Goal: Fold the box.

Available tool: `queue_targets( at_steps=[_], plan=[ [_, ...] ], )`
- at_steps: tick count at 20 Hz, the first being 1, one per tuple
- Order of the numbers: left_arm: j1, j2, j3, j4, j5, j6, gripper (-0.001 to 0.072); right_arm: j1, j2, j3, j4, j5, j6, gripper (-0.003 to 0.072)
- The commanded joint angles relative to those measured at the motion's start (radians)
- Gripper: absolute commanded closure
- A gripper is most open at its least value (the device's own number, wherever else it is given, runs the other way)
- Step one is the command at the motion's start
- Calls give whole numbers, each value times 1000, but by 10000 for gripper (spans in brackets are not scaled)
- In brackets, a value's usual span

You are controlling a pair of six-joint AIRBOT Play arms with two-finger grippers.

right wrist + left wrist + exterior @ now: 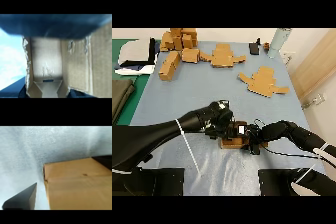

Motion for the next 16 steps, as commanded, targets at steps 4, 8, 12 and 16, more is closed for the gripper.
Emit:
queue_targets(
  at_steps=[4,8,12,16],
  plan=[
    [143,22,109,-141,-243,167,274,0,0,0,0,0,0,195],
    [255,24,113,-288,-309,341,275,0,0,0,0,0,0,194],
    [341,24,113,-279,-395,608,432,0,0,0,0,0,0,195],
    [407,24,101,-208,-298,986,697,0,0,0,0,0,0,195]
  ],
)
